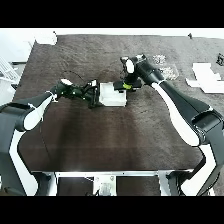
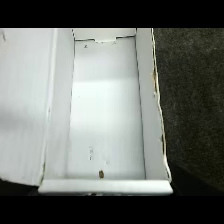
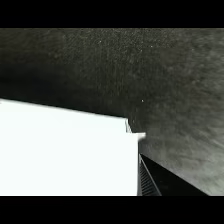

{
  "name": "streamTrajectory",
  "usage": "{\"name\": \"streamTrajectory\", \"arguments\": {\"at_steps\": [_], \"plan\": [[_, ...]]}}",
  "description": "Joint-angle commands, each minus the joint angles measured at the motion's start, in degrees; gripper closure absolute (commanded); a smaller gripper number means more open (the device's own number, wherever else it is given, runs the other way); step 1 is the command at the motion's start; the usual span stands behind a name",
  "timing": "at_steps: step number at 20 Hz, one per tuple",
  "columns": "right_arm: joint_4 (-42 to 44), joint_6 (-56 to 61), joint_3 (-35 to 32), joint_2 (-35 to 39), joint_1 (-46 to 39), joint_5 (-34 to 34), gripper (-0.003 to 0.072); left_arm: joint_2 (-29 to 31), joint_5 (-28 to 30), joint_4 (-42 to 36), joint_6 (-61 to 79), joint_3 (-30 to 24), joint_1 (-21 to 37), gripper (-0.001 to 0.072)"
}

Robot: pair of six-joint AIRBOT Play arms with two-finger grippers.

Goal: Fold the box and place the chain.

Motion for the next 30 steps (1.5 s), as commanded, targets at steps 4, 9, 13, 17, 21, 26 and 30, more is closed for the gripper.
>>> {"name": "streamTrajectory", "arguments": {"at_steps": [4, 9, 13, 17, 21, 26, 30], "plan": [[-5.2, -9.1, 2.5, 8.2, -0.2, 3.3, 0.024, 0.0, 0.0, 0.0, 0.0, 0.0, 0.0, 0.0348], [-16.6, -14.3, 2.4, 10.6, -7.4, -5.6, 0.0242, 0.0, 0.0, 0.0, 0.0, 0.0, 0.0, 0.0348], [-10.9, -22.0, 2.3, 9.0, -19.2, -14.6, 0.0312, 0.0, 0.0, 0.0, 0.0, 0.0, 0.0, 0.0348], [5.1, -35.1, 2.3, 5.2, -28.5, -21.5, 0.0259, 0.0, 0.1, 0.0, 0.0, 0.0, 0.0, 0.0348], [11.2, -43.8, 2.4, -0.3, -32.3, -23.6, 0.0291, 0.0, 0.0, 0.0, 0.0, 0.0, 0.0, 0.0348], [14.8, -47.4, 3.8, -6.4, -33.4, -24.5, 0.0301, 0.0, 0.1, 0.0, 0.0, 0.0, 0.0, 0.0348], [21.8, -51.8, 5.4, -9.4, -33.2, -24.5, 0.0325, 0.0, 0.0, 0.0, 0.0, 0.0, 0.0, 0.0348]]}}
